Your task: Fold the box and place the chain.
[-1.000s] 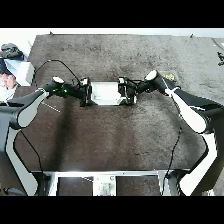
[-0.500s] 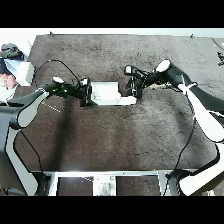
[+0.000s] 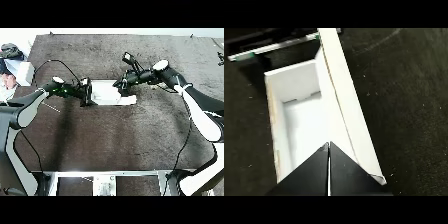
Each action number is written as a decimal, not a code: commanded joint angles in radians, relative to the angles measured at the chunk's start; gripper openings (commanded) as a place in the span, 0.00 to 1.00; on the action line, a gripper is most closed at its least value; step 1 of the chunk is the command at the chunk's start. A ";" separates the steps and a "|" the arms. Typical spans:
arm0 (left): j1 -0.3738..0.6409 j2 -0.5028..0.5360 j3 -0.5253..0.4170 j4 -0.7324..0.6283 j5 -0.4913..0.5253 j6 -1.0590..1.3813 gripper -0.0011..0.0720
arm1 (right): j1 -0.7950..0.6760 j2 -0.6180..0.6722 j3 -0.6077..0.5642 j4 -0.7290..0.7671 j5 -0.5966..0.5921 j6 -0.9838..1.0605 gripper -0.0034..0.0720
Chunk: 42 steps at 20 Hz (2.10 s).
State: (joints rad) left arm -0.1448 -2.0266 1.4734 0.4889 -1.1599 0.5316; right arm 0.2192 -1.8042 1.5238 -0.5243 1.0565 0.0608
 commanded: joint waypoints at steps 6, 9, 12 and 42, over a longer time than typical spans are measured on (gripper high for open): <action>0.000 0.001 0.000 0.000 -0.001 0.000 0.49 | 0.009 -0.035 0.000 -0.035 -0.208 0.004 0.06; 0.000 0.001 0.000 0.000 -0.001 0.000 0.49 | 0.009 -0.051 0.000 -0.066 -0.219 0.004 0.06; 0.000 0.001 0.000 0.000 -0.001 0.000 0.49 | 0.010 -0.094 0.000 -0.066 -0.195 0.004 0.06; 0.000 0.001 0.000 0.000 -0.001 0.000 0.49 | -0.019 -0.013 0.000 -0.361 0.110 -0.076 0.98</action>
State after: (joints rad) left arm -0.1448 -2.0266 1.4734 0.4889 -1.1610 0.5316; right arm 0.1951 -1.7775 1.5242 -0.8497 1.1450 0.0319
